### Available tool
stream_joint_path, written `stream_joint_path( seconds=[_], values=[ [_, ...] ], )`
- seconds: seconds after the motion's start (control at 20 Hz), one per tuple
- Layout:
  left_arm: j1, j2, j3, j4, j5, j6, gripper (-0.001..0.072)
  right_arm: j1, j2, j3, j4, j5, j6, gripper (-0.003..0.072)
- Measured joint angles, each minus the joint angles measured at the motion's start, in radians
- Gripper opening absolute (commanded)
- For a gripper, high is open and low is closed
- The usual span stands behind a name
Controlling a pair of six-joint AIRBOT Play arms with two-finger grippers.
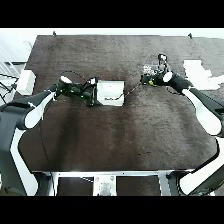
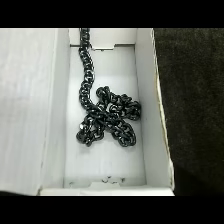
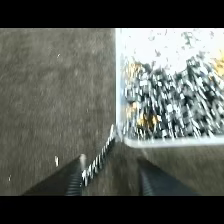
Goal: Fold the box and place the chain.
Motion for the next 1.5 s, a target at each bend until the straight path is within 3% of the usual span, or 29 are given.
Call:
stream_joint_path(
  seconds=[0.1,0.15,0.45,0.65,0.9,1.1,1.5],
  values=[
    [0.0,0.0,0.0,0.0,0.0,0.0,0.0476,0.001,-0.027,0.033,0.026,-0.003,-0.005,0.0188],
    [0.0,0.0,0.0,0.0,0.0,0.0,0.0476,0.001,-0.035,0.042,0.033,-0.002,-0.011,0.0007],
    [0.0,0.0,0.0,0.0,0.0,0.0,0.0476,-0.002,0.002,0.067,0.05,0.027,-0.033,0.0012],
    [0.0,0.0,0.0,0.0,0.0,0.0,0.0476,0.021,0.189,0.07,0.041,0.138,-0.104,0.0012],
    [0.0,0.0,0.0,0.0,0.0,0.0,0.0476,0.113,0.489,0.07,-0.074,0.244,-0.144,0.0011],
    [0.0,0.0,0.0,0.0,0.0,0.0,0.0476,0.222,0.644,0.07,-0.163,0.294,-0.128,0.0011],
    [0.0,0.0,0.0,0.0,-0.001,0.0,0.0476,0.505,0.704,0.029,-0.404,0.323,0.111,0.001]
  ],
)
